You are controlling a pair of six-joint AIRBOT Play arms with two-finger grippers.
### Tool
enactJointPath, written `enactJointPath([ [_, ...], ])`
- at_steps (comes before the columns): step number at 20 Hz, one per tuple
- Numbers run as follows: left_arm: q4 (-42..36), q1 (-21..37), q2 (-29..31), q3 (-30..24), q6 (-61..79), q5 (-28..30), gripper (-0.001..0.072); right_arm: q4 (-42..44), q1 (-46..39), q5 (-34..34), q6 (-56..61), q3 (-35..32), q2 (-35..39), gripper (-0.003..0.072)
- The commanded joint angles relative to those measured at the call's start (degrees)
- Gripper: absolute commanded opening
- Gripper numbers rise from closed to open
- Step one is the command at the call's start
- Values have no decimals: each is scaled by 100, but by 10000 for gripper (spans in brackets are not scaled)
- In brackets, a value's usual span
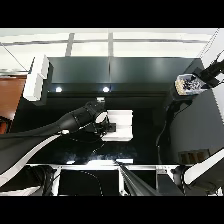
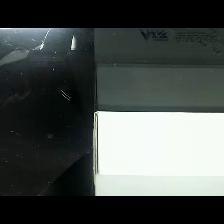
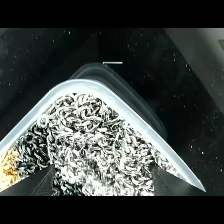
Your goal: Fold the box and place the chain.
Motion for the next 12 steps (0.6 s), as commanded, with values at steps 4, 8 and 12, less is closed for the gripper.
enactJointPath([
  [4,-2,2,-2,2,2,-2,29,20,0,-24,-52,7,-68,543],
  [8,-4,2,-2,2,2,-2,29,9,0,293,-234,9,-31,18],
  [12,-4,2,-2,2,2,-2,30,-203,-2,387,-511,9,387,17],
])
